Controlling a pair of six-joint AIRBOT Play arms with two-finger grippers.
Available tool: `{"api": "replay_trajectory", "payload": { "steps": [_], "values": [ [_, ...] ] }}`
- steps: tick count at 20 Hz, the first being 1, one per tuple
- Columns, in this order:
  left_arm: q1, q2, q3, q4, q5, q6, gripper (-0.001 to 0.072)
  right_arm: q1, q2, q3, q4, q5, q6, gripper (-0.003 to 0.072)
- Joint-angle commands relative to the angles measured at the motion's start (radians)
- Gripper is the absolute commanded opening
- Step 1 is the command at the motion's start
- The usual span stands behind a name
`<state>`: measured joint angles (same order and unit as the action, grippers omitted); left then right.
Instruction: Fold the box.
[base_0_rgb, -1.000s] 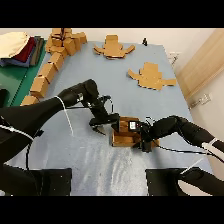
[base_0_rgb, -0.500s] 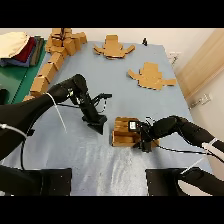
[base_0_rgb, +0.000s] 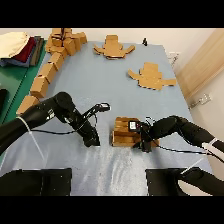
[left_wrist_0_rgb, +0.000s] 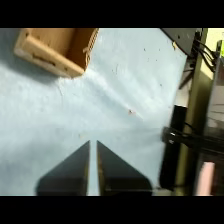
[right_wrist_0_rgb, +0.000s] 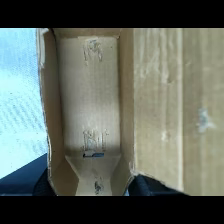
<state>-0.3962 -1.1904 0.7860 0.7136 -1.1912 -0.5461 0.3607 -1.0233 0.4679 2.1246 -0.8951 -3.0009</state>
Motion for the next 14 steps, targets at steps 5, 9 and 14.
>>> {"api": "replay_trajectory", "payload": {
  "steps": [5,9,14],
  "values": [
    [-0.035,-0.019,-0.097,-0.153,0.339,0.647,0.0494,0.001,0.0,0.0,0.0,0.0,0.0,0.0513],
    [-0.048,-0.079,-0.096,-0.154,0.401,0.715,0.0495,0.001,0.0,0.0,0.0,0.0,0.0,0.0513],
    [-0.093,-0.121,-0.095,-0.196,0.478,0.751,0.0702,0.001,0.0,0.0,0.0,0.0,0.0,0.0513]
  ]
}}
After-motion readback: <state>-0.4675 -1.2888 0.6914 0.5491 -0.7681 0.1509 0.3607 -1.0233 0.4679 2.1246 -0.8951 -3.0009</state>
